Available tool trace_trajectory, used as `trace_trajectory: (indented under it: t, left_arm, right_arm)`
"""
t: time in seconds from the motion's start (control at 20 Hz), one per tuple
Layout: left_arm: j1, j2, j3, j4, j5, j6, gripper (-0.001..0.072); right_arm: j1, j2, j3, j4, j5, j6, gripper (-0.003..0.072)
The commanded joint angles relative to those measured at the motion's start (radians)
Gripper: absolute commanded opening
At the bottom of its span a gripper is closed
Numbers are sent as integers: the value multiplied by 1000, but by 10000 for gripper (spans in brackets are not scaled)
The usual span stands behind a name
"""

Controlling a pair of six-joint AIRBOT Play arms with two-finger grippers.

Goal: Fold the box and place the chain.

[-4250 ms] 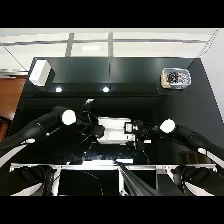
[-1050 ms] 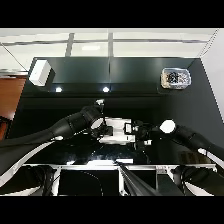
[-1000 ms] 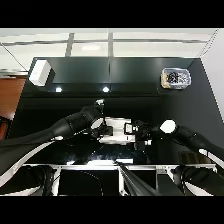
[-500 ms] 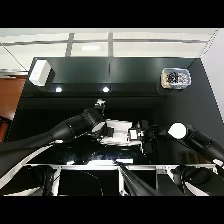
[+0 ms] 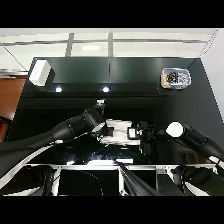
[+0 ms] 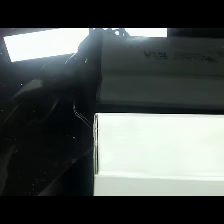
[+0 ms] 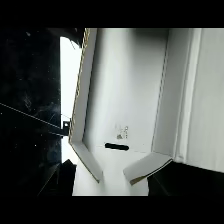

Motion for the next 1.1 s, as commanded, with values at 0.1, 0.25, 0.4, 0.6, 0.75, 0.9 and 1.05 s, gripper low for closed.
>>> trace_trajectory:
  t: [0.1,0.25,0.4,0.6,0.75,0.9,1.05]
  left_arm:
    - [25,-1,0,-54,-6,16,25]
    - [33,-1,0,-74,-7,36,25]
    - [35,-1,0,-77,-7,36,25]
    - [35,-1,0,-76,-6,38,25]
    - [35,-1,0,-76,-6,39,25]
    - [35,-1,0,-77,-6,39,25]
    - [35,-1,0,-77,-6,39,25]
  right_arm:
    - [1,-18,0,45,-21,1,443]
    - [1,-18,0,56,-48,1,306]
    - [1,-18,0,91,-82,0,306]
    - [1,-25,0,118,-88,0,307]
    - [2,-44,0,160,-89,0,306]
    - [4,-57,0,255,-126,0,307]
    - [36,-74,0,257,-150,0,307]
